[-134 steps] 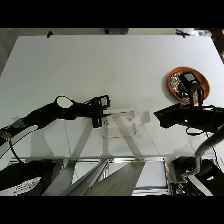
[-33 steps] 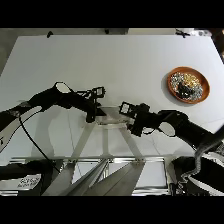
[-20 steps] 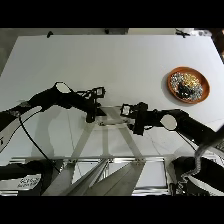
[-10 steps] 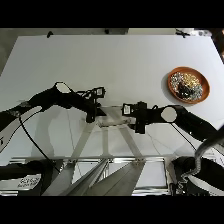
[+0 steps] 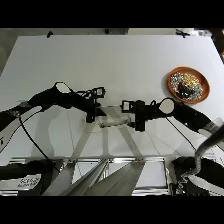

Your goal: Fold the box and place the chain.

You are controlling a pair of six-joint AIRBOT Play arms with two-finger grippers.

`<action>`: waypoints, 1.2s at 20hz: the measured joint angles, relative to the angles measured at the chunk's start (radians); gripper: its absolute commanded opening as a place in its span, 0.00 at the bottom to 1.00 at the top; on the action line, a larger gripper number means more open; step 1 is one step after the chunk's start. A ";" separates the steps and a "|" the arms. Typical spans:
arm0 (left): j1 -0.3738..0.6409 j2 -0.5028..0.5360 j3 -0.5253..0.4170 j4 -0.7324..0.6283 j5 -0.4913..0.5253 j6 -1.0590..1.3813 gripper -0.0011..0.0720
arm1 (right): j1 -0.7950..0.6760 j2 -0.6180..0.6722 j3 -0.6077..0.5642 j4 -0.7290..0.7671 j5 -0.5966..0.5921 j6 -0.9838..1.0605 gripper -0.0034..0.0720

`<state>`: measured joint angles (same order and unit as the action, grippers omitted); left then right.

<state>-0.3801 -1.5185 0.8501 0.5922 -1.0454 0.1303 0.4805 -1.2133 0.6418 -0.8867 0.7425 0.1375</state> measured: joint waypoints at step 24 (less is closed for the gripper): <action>0.000 0.000 0.000 0.000 0.000 0.001 0.03 | -0.020 -0.142 0.104 0.005 0.139 -0.143 1.00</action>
<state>-0.3801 -1.5185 0.8501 0.5922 -1.0458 0.1310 0.4603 -1.3556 0.7456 -0.8818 0.8814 -0.0051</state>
